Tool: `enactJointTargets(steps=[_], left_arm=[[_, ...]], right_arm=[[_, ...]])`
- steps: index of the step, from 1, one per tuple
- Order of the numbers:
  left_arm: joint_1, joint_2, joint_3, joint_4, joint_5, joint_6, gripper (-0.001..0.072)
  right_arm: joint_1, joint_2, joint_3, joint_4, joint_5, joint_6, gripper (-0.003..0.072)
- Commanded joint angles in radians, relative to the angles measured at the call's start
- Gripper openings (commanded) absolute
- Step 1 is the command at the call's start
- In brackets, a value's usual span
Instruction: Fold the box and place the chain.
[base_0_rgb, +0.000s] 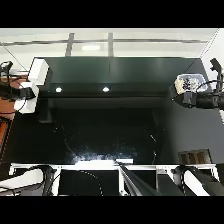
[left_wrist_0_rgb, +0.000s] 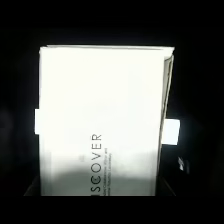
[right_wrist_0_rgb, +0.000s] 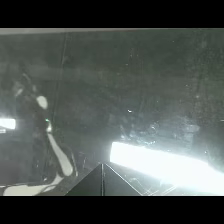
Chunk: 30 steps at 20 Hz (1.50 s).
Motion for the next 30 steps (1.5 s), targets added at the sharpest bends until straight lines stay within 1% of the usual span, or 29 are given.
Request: enactJointTargets(steps=[1, 4, 6, 8, 10, 11, 12, 14, 16, 18, 20, 21, 22, 23, 24, 25, 26, 27, 28, 30], left_arm=[[0.045, -0.119, 0.084, -0.051, 0.125, 0.068, 0.0294], [0.023, -0.239, 0.207, -0.061, 0.126, 0.089, 0.0294], [-0.003, -0.3, 0.275, -0.073, 0.126, 0.114, 0.0295], [-0.02, -0.347, 0.314, -0.074, 0.127, 0.111, 0.0294], [-0.028, -0.372, 0.326, -0.077, 0.123, 0.107, 0.0304], [-0.03, -0.372, 0.326, -0.077, 0.123, 0.107, 0.052], [-0.031, -0.365, 0.326, -0.074, 0.118, 0.075, 0.0718], [-0.028, -0.336, 0.348, -0.064, 0.056, 0.032, 0.0717], [-0.027, -0.294, 0.402, -0.064, -0.058, 0.029, 0.0717], [-0.028, -0.23, 0.461, -0.065, -0.164, 0.021, 0.0717], [-0.027, -0.154, 0.499, -0.065, -0.25, -0.014, 0.0714], [-0.027, -0.108, 0.5, -0.065, -0.293, -0.038, 0.0681], [-0.027, -0.07, 0.5, -0.068, -0.333, -0.063, 0.0491], [-0.028, -0.034, 0.499, -0.081, -0.385, -0.078, 0.0153], [-0.03, -0.004, 0.494, -0.113, -0.432, -0.076, 0.0022], [-0.039, 0.032, 0.472, -0.177, -0.457, -0.076, 0.0021], [-0.06, 0.076, 0.43, -0.233, -0.455, -0.076, 0.002], [-0.1, 0.139, 0.36, -0.271, -0.419, -0.068, 0.002], [-0.151, 0.211, 0.275, -0.274, -0.351, -0.057, 0.002], [-0.256, 0.377, 0.071, -0.267, -0.17, -0.008, 0.0021]], right_arm=[[0.0, 0.001, 0.0, 0.0, -0.002, 0.023, 0.0012], [0.0, 0.0, 0.0, -0.004, -0.002, 0.025, 0.0012], [0.0, 0.0, 0.0, -0.006, -0.003, 0.032, 0.0012], [0.0, 0.0, 0.0, -0.014, -0.004, 0.045, 0.0012], [0.0, 0.0, 0.0, -0.047, -0.003, 0.065, 0.0012], [0.0, 0.0, 0.0, -0.064, -0.002, 0.074, 0.0012], [0.0, 0.0, 0.0, -0.076, -0.002, 0.077, 0.0012], [0.0, 0.0, 0.0, -0.074, -0.005, 0.077, 0.0012], [0.0, 0.0, 0.0, -0.073, -0.006, 0.076, 0.0012], [0.0, 0.0, 0.011, -0.074, -0.004, 0.073, 0.0012], [0.0, 0.001, 0.066, -0.083, 0.039, 0.052, 0.0012], [0.0, 0.002, 0.114, -0.116, 0.102, 0.032, 0.0012], [0.0, 0.007, 0.169, -0.173, 0.177, 0.032, 0.0012], [0.0, 0.027, 0.202, -0.228, 0.216, 0.044, 0.0011], [0.0, 0.063, 0.204, -0.259, 0.195, 0.066, 0.0011], [0.0, 0.109, 0.193, -0.264, 0.145, 0.071, 0.0011], [0.001, 0.155, 0.172, -0.259, 0.08, 0.069, 0.0011], [0.0, 0.208, 0.132, -0.245, -0.015, 0.049, 0.0011], [0.001, 0.257, 0.077, -0.229, -0.11, 0.0, 0.0011], [0.0, 0.313, -0.036, -0.197, -0.216, -0.117, 0.0012]])
